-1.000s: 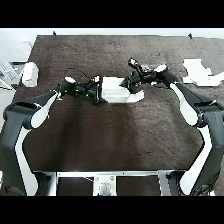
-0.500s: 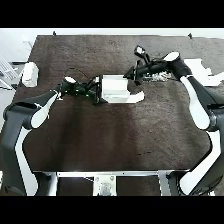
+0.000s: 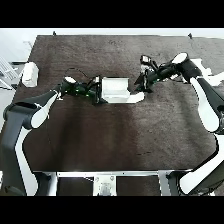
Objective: Fold the box and place the chain.
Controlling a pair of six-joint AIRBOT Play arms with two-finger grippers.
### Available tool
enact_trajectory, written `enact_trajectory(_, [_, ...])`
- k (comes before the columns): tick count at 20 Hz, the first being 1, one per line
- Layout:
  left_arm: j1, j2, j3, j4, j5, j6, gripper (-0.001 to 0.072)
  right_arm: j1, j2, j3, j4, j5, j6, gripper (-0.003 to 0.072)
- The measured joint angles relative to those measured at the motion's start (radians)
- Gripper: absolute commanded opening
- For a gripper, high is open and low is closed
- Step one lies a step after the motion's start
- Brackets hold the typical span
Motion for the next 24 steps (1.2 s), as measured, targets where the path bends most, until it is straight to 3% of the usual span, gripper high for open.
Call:
enact_trajectory(4, [0.0, 0.0, 0.0, 0.0, 0.0, 0.0, 0.041, 0.003, 0.002, -0.074, -0.027, -0.069, -0.037, 0.0547])
enact_trajectory(11, [0.0, 0.0, 0.0, -0.001, 0.0, 0.0, 0.041, 0.047, -0.009, -0.102, -0.038, -0.103, -0.058, 0.0546])
enact_trajectory(12, [0.0, 0.0, 0.0, -0.001, 0.0, -0.001, 0.0411, 0.054, -0.011, -0.103, -0.039, -0.108, -0.059, 0.053])
enact_trajectory(15, [0.0, 0.0, 0.0, -0.001, 0.0, -0.001, 0.041, 0.072, -0.017, -0.105, -0.037, -0.117, -0.06, 0.0358])
enact_trajectory(19, [0.0, 0.0, 0.0, -0.001, 0.001, -0.001, 0.041, 0.093, -0.028, -0.112, -0.031, -0.122, -0.06, 0.0205])
enact_trajectory(24, [0.0, 0.0, 0.0, -0.001, 0.0, -0.001, 0.0411, 0.119, -0.038, -0.116, 0.022, -0.153, -0.061, 0.0195])
